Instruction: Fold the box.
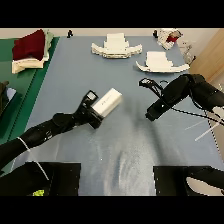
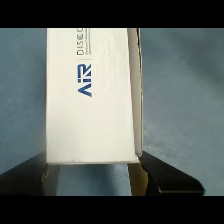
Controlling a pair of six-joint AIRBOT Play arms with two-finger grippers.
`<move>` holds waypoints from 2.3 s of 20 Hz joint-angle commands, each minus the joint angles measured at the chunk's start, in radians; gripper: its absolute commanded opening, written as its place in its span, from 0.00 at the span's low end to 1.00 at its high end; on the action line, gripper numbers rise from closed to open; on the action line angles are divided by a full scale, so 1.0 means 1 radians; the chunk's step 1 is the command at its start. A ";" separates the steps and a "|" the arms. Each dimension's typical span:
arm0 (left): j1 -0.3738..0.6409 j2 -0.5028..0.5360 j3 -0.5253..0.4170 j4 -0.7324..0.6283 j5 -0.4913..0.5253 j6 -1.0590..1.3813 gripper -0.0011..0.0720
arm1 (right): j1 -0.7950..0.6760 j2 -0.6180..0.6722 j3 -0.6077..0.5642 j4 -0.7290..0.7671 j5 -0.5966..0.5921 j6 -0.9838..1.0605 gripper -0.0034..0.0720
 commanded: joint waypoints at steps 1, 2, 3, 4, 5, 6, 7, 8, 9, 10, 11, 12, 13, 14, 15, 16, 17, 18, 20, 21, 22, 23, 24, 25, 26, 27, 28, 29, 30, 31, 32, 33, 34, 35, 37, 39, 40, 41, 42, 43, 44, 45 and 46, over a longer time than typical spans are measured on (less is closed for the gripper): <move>0.254 -0.016 0.010 0.012 -0.077 -0.035 0.62 | 0.000 0.000 0.001 0.000 0.001 0.000 0.05; 0.339 -0.041 0.033 0.034 -0.106 -0.035 0.62 | 0.000 0.000 0.001 0.000 0.001 0.000 0.05; 0.425 -0.084 0.076 0.074 -0.142 -0.035 0.62 | 0.000 0.000 0.001 0.000 0.000 0.000 0.05; 0.495 -0.135 0.129 0.117 -0.174 -0.036 0.62 | 0.000 0.000 0.001 0.000 0.000 0.000 0.05; 0.561 -0.199 0.200 0.150 -0.201 -0.037 0.62 | 0.000 0.000 0.001 0.000 0.000 0.000 0.05; 0.613 -0.261 0.272 0.174 -0.214 -0.053 0.62 | 0.000 0.000 0.001 0.000 0.000 0.000 0.05; 0.659 -0.332 0.360 0.208 -0.217 -0.090 0.62 | 0.000 0.000 0.001 0.000 0.000 0.000 0.05; 0.692 -0.398 0.448 0.247 -0.219 -0.132 0.62 | 0.000 0.000 0.001 0.000 0.000 0.000 0.05; 0.721 -0.471 0.550 0.300 -0.238 -0.180 0.62 | 0.000 0.000 0.001 0.000 0.000 0.000 0.05; 0.742 -0.538 0.647 0.349 -0.269 -0.225 0.62 | 0.000 0.000 0.001 0.000 0.000 0.000 0.05; 0.760 -0.611 0.751 0.411 -0.310 -0.279 0.62 | 0.000 0.000 0.001 0.000 0.000 0.000 0.05; 0.771 -0.676 0.843 0.472 -0.344 -0.340 0.62 | 0.000 0.000 0.001 0.000 0.000 0.000 0.05; 0.781 -0.741 0.933 0.533 -0.364 -0.408 0.62 | 0.000 0.000 0.001 0.000 0.001 0.000 0.05; 0.788 -0.794 1.009 0.572 -0.368 -0.463 0.62 | 0.000 0.000 0.001 0.000 0.000 0.000 0.05; 0.792 -0.844 1.080 0.580 -0.373 -0.493 0.62 | 0.000 0.000 0.001 0.000 0.000 0.000 0.05; 0.793 -0.885 1.135 0.582 -0.374 -0.495 0.62 | 0.000 0.000 0.001 0.000 0.000 0.000 0.05; 0.793 -0.925 1.186 0.581 -0.382 -0.497 0.62 | 0.000 0.000 0.001 0.000 0.000 0.000 0.05; 0.793 -0.959 1.227 0.581 -0.392 -0.506 0.62 | 0.000 0.000 0.001 0.000 0.000 0.000 0.05; 0.793 -1.004 1.268 0.581 -0.383 -0.525 0.62 | 0.000 0.000 0.001 0.000 0.000 0.000 0.05; 0.793 -1.016 1.274 0.581 -0.373 -0.524 0.62 | 0.000 0.000 0.001 0.000 0.000 0.000 0.05; 0.792 -1.022 1.275 0.581 -0.368 -0.524 0.62 | 0.000 0.000 0.001 0.000 0.000 0.000 0.05; 0.792 -1.025 1.275 0.581 -0.369 -0.524 0.62 | 0.000 0.000 0.001 0.001 0.001 0.000 0.05; 0.792 -1.025 1.275 0.581 -0.372 -0.524 0.62 | 0.000 0.000 0.001 0.000 0.000 0.000 0.05; 0.792 -1.025 1.275 0.581 -0.372 -0.524 0.62 | 0.000 0.000 0.001 0.000 0.001 0.000 0.05; 0.792 -1.025 1.275 0.581 -0.366 -0.521 0.62 | 0.000 0.000 0.001 0.000 0.000 0.000 0.05; 0.792 -1.025 1.275 0.581 -0.363 -0.520 0.62 | 0.000 0.000 0.001 0.000 0.000 0.000 0.05; 0.792 -1.025 1.275 0.581 -0.365 -0.521 0.62 | 0.000 0.000 0.001 0.000 0.000 0.000 0.05; 0.792 -1.025 1.275 0.581 -0.367 -0.521 0.62 | 0.000 0.000 0.001 0.000 0.000 0.000 0.05; 0.792 -1.024 1.275 0.581 -0.373 -0.521 0.62 | 0.000 0.000 0.001 0.000 0.000 0.000 0.05; 0.791 -1.024 1.275 0.581 -0.379 -0.521 0.62 | 0.000 0.000 0.001 0.000 0.000 0.000 0.05; 0.792 -1.024 1.275 0.582 -0.384 -0.520 0.66 | 0.000 0.000 0.001 0.000 0.000 0.000 0.05; 0.792 -1.023 1.276 0.586 -0.394 -0.520 0.97 | 0.000 0.000 0.001 0.000 0.000 0.000 0.05; 0.792 -1.022 1.277 0.586 -0.399 -0.521 0.97 | 0.000 0.000 0.001 0.000 0.000 0.000 0.05; 0.792 -1.020 1.277 0.586 -0.401 -0.521 0.97 | 0.000 0.000 0.001 0.000 0.000 0.000 0.05; 0.795 -1.006 1.278 0.589 -0.422 -0.521 0.97 | 0.000 0.000 0.001 0.000 0.000 0.000 0.05; 0.807 -0.974 1.277 0.590 -0.479 -0.522 0.97 | 0.000 0.000 0.001 0.000 0.000 0.000 0.05; 0.818 -0.951 1.277 0.590 -0.530 -0.523 0.97 | 0.000 0.000 0.001 0.000 0.000 0.000 0.05; 0.829 -0.926 1.277 0.590 -0.576 -0.524 0.97 | 0.000 0.000 0.001 0.000 0.000 0.000 0.05; 0.842 -0.897 1.277 0.590 -0.621 -0.524 0.97 | 0.000 0.000 0.001 0.000 0.000 0.000 0.05; 0.856 -0.868 1.277 0.591 -0.663 -0.525 0.97 | 0.000 0.000 0.001 0.000 0.000 0.000 0.05; 0.870 -0.835 1.277 0.592 -0.715 -0.531 0.97 | 0.000 0.000 0.001 0.000 0.000 0.000 0.05; 0.882 -0.802 1.277 0.592 -0.769 -0.547 0.97 | 0.000 0.000 0.001 0.000 0.000 0.000 0.05; 0.893 -0.765 1.277 0.592 -0.845 -0.573 0.97 | 0.000 0.000 0.001 0.000 0.000 0.000 0.05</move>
